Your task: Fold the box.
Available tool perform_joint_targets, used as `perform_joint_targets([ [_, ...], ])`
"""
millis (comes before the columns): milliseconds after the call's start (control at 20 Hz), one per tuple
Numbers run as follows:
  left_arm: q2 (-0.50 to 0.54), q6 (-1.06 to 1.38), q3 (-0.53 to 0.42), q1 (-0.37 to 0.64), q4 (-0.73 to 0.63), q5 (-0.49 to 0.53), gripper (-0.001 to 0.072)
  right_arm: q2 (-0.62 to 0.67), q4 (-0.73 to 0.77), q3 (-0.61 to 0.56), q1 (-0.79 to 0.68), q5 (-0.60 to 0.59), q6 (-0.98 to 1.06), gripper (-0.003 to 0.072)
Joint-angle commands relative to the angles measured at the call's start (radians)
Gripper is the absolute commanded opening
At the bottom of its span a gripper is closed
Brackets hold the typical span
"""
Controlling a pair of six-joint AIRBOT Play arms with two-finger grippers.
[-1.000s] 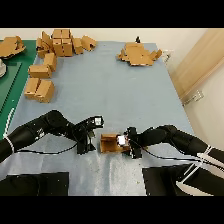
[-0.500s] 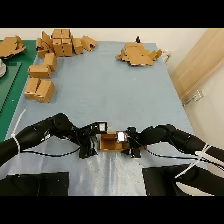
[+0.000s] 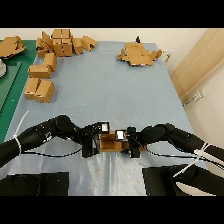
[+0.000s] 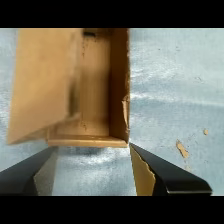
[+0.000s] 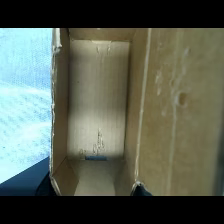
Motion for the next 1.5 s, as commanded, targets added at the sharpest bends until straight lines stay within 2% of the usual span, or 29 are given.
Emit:
perform_joint_targets([
  [0, -0.002, 0.012, 0.0, -0.002, -0.029, 0.047, 0.0692, 0.0, 0.004, 0.002, 0.0, -0.003, 0.002, 0.0495],
  [300, -0.03, 0.024, 0.0, -0.046, -0.024, 0.039, 0.0692, 0.0, 0.003, 0.002, 0.0, -0.006, 0.002, 0.0495],
  [850, -0.031, 0.063, 0.0, -0.045, -0.051, 0.053, 0.0691, 0.0, 0.003, 0.002, 0.0, -0.006, 0.001, 0.0495],
  [1100, -0.082, 0.063, 0.0, -0.045, -0.051, 0.054, 0.0691, 0.0, 0.004, 0.002, 0.0, -0.006, 0.001, 0.0494],
  [1400, -0.087, 0.063, 0.0, -0.045, -0.055, 0.056, 0.0689, 0.0, 0.003, 0.002, 0.0, -0.006, 0.0, 0.0495],
  [1450, -0.087, 0.062, 0.0, -0.045, -0.056, 0.057, 0.0629, 0.0, 0.003, 0.002, 0.0, -0.006, 0.0, 0.0494],
])
